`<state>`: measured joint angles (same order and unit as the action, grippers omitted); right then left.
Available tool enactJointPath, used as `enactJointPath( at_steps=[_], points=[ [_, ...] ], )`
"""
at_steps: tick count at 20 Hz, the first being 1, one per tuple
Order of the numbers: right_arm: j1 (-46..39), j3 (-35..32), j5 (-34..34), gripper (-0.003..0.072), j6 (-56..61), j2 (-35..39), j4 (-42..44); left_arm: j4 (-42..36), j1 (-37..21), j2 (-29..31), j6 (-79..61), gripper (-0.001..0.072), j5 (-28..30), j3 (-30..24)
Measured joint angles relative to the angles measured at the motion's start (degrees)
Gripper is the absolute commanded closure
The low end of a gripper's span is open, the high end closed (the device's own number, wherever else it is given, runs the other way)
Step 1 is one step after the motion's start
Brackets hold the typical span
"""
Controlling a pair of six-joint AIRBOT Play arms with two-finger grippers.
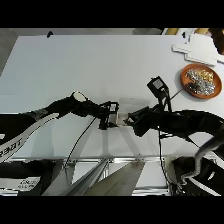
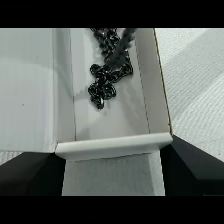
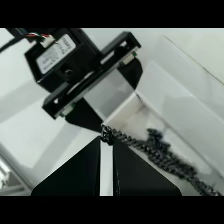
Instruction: Fold the box and place the chain.
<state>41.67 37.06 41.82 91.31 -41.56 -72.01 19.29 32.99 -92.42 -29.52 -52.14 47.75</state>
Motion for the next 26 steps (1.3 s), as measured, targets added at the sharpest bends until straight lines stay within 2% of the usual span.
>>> enactJointPath(
  at_steps=[2,3,5,6,10,14,15,16,18,20,23,24,25,26],
  points=[
    [0.2,0.0,-0.6,0.0668,0.1,-3.5,0.1,0.0,0.0,0.0,0.0,0.0503,0.0,0.0],
    [0.3,0.0,-0.8,0.0633,0.2,-5.4,0.1,0.0,0.0,0.0,0.0,0.0503,0.0,0.0],
    [0.4,0.0,-1.1,0.0491,0.9,-8.8,0.2,0.0,0.0,0.0,0.0,0.0503,0.0,0.0],
    [0.4,0.0,-1.2,0.0483,1.2,-10.1,0.2,0.0,0.0,0.0,0.0,0.0503,0.0,0.0],
    [-1.0,2.0,0.9,0.0487,1.5,-12.7,0.5,0.0,0.0,0.0,0.0,0.0503,0.0,0.0],
    [-7.1,7.0,11.1,0.0489,-5.2,-8.5,-1.0,0.0,0.0,0.0,0.0,0.0503,0.0,0.0],
    [-9.4,7.7,13.8,0.0490,-8.7,-6.4,-1.9,0.0,0.0,0.0,0.0,0.0503,0.0,0.0],
    [-11.5,8.1,16.7,0.0526,-12.7,-4.5,-2.6,0.0,0.0,0.0,0.0,0.0503,0.0,0.0],
    [-16.2,8.6,23.3,0.0635,-22.5,-1.3,-3.6,0.0,0.0,0.0,0.0,0.0503,0.0,0.0],
    [-20.8,7.6,28.5,0.0632,-32.1,0.5,-3.9,0.0,0.0,0.0,0.0,0.0503,0.0,0.0],
    [-25.9,3.3,30.7,0.0623,-41.4,1.1,-3.8,0.0,0.0,0.0,0.0,0.0503,0.0,0.0],
    [-27.0,1.3,30.5,0.0522,-44.0,0.9,-3.5,0.0,0.0,0.0,0.0,0.0503,0.0,0.0],
    [-27.9,-1.1,30.1,0.0293,-47.9,0.4,-2.7,0.0,0.0,0.0,0.0,0.0503,0.0,0.0],
    [-28.5,-3.4,29.8,0.0225,-52.9,-0.2,-1.7,0.0,0.0,0.0,0.0,0.0503,0.0,0.0]
  ],
)
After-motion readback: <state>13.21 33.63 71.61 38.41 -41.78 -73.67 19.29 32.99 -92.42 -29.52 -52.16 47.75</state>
